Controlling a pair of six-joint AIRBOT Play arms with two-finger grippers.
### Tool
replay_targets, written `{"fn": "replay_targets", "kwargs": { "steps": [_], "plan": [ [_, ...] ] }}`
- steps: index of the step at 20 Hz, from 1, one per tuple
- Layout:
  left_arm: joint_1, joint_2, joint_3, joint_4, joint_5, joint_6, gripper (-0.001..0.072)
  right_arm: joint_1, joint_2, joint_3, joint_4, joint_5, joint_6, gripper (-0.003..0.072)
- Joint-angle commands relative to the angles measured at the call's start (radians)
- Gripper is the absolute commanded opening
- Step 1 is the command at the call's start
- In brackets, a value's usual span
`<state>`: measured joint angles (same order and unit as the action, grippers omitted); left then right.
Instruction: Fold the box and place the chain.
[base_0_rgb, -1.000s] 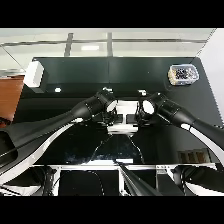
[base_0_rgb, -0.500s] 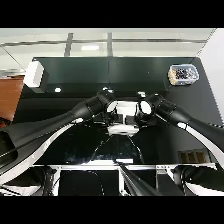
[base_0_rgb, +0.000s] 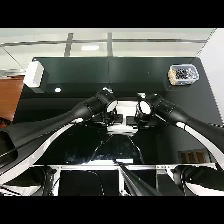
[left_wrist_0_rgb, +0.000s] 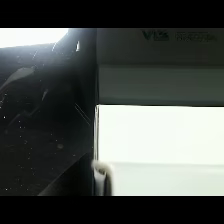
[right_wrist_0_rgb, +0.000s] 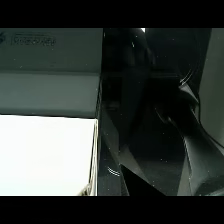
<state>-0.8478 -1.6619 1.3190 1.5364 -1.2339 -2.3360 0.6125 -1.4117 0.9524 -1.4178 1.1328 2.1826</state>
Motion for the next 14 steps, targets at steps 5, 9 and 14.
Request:
{"fn": "replay_targets", "kwargs": {
  "steps": [5, 9, 14],
  "plan": [
    [0.000, 0.000, 0.000, -0.003, 0.002, 0.000, 0.0025, 0.000, -0.002, 0.001, -0.008, 0.003, 0.010, 0.0015],
    [0.000, 0.000, 0.000, -0.003, 0.002, 0.000, 0.0025, 0.000, -0.002, 0.002, -0.009, 0.004, 0.010, 0.0016],
    [0.000, 0.000, 0.000, -0.003, 0.002, 0.000, 0.0025, -0.014, 0.013, 0.023, -0.017, 0.020, -0.011, 0.0288]
  ]
}}
